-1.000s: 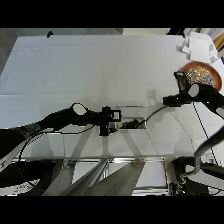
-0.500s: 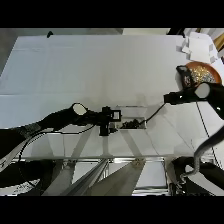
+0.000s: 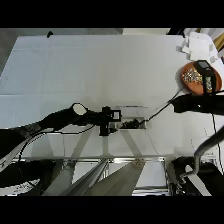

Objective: Fold the box and place the chain.

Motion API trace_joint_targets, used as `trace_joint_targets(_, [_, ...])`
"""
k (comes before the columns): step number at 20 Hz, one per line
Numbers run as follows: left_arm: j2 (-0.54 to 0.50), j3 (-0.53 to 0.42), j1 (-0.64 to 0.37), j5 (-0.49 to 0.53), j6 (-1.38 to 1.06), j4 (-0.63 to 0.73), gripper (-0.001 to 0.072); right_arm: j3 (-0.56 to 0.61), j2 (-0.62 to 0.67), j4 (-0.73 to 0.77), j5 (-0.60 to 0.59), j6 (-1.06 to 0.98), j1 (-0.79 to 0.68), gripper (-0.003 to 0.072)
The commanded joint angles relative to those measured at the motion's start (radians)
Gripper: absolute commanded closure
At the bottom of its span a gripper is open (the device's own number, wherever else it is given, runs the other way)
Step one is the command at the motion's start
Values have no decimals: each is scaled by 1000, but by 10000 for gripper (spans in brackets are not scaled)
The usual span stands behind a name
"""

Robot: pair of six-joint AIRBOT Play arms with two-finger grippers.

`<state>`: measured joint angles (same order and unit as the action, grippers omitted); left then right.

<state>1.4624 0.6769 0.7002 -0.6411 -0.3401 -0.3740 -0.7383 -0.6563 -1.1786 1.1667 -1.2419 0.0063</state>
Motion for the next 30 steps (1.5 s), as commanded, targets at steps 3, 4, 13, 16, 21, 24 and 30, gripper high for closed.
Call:
trace_joint_targets(3, [0,0,0,0,0,0,435,-1,175,201,148,58,1,676])
trace_joint_targets(4, [0,0,0,0,0,0,435,-1,194,255,154,81,1,676])
trace_joint_targets(13, [0,0,0,0,0,0,435,-1,216,626,124,204,1,676])
trace_joint_targets(16, [0,0,0,0,0,0,435,-1,205,647,80,204,1,676])
trace_joint_targets(21, [0,0,0,0,0,0,435,-1,71,646,-86,283,144,676])
trace_joint_targets(24, [0,0,0,0,0,0,435,0,-56,533,-84,283,251,676])
trace_joint_targets(30, [0,0,0,0,0,0,435,48,-363,319,-117,282,367,676])
